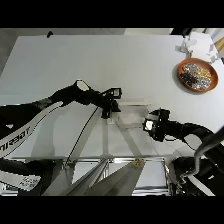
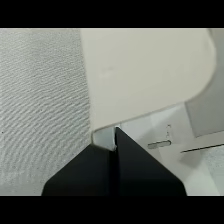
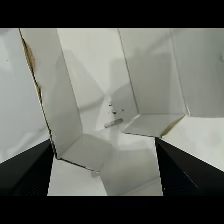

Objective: Fold the box and place the chain.

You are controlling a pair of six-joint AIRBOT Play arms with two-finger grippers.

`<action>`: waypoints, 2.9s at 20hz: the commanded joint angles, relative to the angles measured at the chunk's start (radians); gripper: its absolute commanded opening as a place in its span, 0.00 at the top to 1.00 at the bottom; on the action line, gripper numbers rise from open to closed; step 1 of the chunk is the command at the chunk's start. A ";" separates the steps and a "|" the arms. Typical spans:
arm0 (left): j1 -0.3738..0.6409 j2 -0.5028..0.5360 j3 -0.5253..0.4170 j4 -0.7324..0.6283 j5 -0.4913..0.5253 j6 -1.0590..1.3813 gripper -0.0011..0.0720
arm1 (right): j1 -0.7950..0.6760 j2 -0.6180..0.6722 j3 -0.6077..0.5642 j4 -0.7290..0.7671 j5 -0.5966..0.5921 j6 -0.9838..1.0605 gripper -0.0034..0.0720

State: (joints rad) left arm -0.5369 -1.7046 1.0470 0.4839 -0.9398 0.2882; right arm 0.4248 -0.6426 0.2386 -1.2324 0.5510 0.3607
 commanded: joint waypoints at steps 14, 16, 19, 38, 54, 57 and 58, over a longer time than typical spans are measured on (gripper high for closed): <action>-0.001 0.000 0.000 0.000 0.000 0.000 0.97 | -0.249 -0.249 0.180 0.357 0.172 -0.430 0.05; -0.001 0.000 0.000 0.000 0.000 0.000 0.97 | -0.274 -0.267 0.180 0.404 0.174 -0.493 0.05; -0.001 0.000 0.001 0.000 0.000 0.000 0.97 | -0.321 -0.293 0.192 0.446 0.205 -0.557 0.05; -0.001 0.000 0.001 0.000 0.000 0.000 0.97 | -0.412 -0.537 0.297 0.599 0.377 -0.816 0.05; -0.001 0.000 0.000 0.000 0.000 0.000 0.97 | -0.374 -0.554 0.296 0.522 0.398 -0.754 0.12; -0.001 0.000 0.001 0.000 0.000 0.000 0.97 | -0.374 -0.555 0.295 0.524 0.389 -0.754 0.12; -0.001 0.000 0.001 0.000 0.000 0.000 0.97 | -0.374 -0.562 0.295 0.532 0.383 -0.754 0.14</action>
State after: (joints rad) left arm -0.5369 -1.7046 1.0470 0.4847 -0.9401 0.2890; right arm 0.0452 -1.1984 0.5346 -0.7044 0.9432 -0.3965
